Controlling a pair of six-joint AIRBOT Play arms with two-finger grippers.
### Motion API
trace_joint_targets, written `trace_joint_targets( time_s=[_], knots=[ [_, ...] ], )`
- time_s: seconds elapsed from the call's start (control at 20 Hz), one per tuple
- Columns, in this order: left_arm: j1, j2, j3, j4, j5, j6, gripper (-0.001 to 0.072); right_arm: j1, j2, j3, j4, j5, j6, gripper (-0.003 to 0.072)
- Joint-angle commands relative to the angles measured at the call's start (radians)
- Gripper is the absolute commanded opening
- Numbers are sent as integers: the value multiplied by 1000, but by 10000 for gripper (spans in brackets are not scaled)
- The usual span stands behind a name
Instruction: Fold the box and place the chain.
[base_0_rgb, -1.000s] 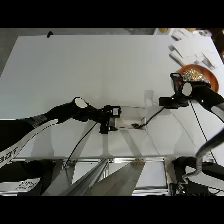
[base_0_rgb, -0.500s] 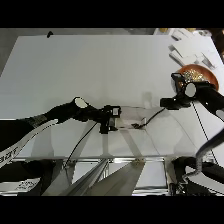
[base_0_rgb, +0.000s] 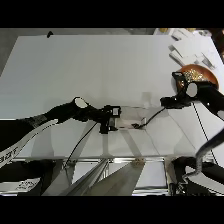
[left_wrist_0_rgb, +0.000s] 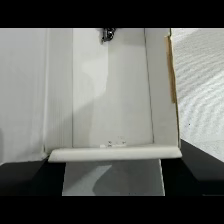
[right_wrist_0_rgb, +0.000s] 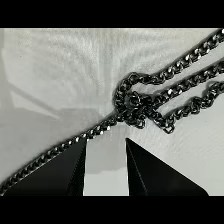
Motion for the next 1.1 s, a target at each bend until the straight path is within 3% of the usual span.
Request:
trace_joint_targets(
  time_s=[0.0,0.15,0.25,0.5,0.55,0.65,0.7,0.85,1.05],
  knots=[
    [0,1,0,0,0,0,89,-2,-45,0,13,-5,31,271],
    [0,1,0,0,0,0,89,-2,-57,0,32,-25,31,256],
    [0,1,0,0,0,0,89,-2,-60,0,31,-32,31,193],
    [0,1,0,0,0,0,89,-2,-93,0,31,-27,56,178],
    [0,1,0,0,0,0,89,-2,-99,0,31,-21,55,149],
    [0,1,0,0,0,0,89,-2,-97,0,31,-2,29,15],
    [0,1,0,0,0,0,89,-2,-87,0,31,9,-3,16],
    [0,1,0,0,0,0,89,-2,1,0,27,37,-50,16],
    [0,1,0,0,0,0,89,6,211,0,98,91,-85,16]
  ],
)
